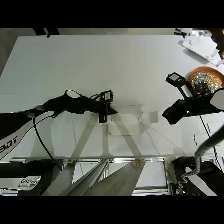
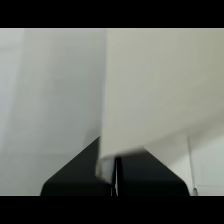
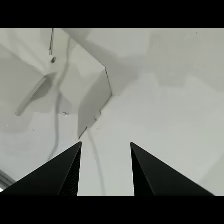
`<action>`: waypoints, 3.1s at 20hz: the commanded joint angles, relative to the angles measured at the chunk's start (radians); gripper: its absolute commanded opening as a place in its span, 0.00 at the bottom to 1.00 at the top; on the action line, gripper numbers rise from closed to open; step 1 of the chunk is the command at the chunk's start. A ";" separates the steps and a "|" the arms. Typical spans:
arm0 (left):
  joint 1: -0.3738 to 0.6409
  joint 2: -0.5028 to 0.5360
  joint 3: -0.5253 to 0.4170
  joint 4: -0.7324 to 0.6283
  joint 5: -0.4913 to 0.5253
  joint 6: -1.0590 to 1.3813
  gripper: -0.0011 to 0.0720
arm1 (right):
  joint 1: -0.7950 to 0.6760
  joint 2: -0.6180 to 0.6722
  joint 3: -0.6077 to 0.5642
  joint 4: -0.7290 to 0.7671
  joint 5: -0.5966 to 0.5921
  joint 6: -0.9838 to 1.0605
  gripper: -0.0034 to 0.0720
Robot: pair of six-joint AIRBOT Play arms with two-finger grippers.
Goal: Fold the box and place the chain.
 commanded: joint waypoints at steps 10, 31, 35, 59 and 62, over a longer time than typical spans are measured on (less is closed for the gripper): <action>-0.013 0.000 0.000 0.048 0.055 0.000 0.02 | 0.000 0.001 0.001 0.038 0.003 -0.119 0.50; -0.062 0.001 0.000 0.066 0.153 -0.041 0.02 | 0.000 0.001 0.001 0.034 0.002 -0.119 0.50; -0.062 0.001 0.000 0.066 0.153 -0.041 0.02 | 0.000 0.001 0.001 0.034 0.003 -0.119 0.50; -0.060 0.027 0.012 0.171 0.135 -0.204 0.01 | 0.000 0.001 0.001 0.036 0.000 -0.149 0.50; -0.060 0.023 0.027 0.264 0.076 -0.270 0.01 | 0.000 0.001 0.001 0.039 -0.001 -0.149 0.50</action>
